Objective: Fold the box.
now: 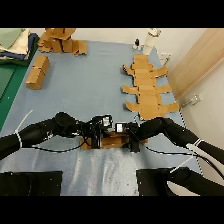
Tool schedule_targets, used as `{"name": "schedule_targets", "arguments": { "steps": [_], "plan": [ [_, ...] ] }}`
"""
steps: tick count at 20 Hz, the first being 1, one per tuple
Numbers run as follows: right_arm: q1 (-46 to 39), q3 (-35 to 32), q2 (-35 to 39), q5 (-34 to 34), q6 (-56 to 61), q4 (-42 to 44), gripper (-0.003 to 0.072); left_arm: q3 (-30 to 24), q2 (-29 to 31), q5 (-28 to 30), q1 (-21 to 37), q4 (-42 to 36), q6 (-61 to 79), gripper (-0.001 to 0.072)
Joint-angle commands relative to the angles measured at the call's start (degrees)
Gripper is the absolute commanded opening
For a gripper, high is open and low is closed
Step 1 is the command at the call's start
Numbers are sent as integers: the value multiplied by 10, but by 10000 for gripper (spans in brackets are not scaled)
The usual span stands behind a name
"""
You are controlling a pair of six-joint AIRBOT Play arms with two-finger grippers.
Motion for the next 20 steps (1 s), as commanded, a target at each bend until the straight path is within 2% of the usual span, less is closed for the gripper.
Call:
{"name": "schedule_targets", "arguments": {
  "steps": [1, 20],
  "plan": [
    [0, 0, 1, 0, 3, 1, 499, 1, 0, 0, 0, -1, 0, 13],
    [0, 0, 1, -7, 8, 1, 499, 0, 0, -4, 0, 0, 0, 13]
  ]
}}
